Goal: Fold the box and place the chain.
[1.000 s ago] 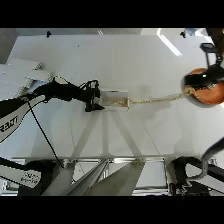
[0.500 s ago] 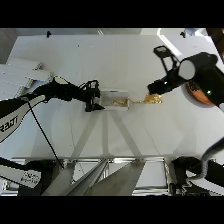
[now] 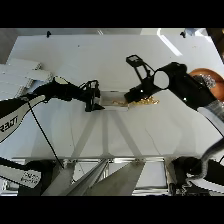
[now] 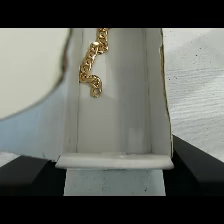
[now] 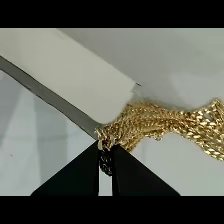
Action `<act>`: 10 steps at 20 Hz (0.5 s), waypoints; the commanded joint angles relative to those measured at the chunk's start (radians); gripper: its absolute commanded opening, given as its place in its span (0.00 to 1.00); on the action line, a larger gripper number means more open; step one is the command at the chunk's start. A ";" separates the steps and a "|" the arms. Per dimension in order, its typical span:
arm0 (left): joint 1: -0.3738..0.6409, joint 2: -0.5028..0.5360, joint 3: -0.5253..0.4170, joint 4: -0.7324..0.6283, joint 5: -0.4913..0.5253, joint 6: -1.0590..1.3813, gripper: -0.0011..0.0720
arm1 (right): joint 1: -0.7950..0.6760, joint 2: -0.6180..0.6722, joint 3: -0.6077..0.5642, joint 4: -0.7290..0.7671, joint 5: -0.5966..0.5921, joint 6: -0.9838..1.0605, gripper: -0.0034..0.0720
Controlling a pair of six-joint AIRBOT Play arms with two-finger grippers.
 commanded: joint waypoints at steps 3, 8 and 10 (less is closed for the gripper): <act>0.000 0.001 0.000 0.000 0.000 0.000 0.53 | 0.037 -0.081 0.003 0.278 -0.184 -0.198 0.06; 0.000 0.001 0.000 0.000 0.000 0.000 0.53 | 0.049 -0.139 0.003 0.388 -0.315 -0.283 0.06; 0.000 0.001 0.000 0.000 0.000 0.000 0.53 | 0.049 -0.161 0.005 0.491 -0.342 -0.384 0.06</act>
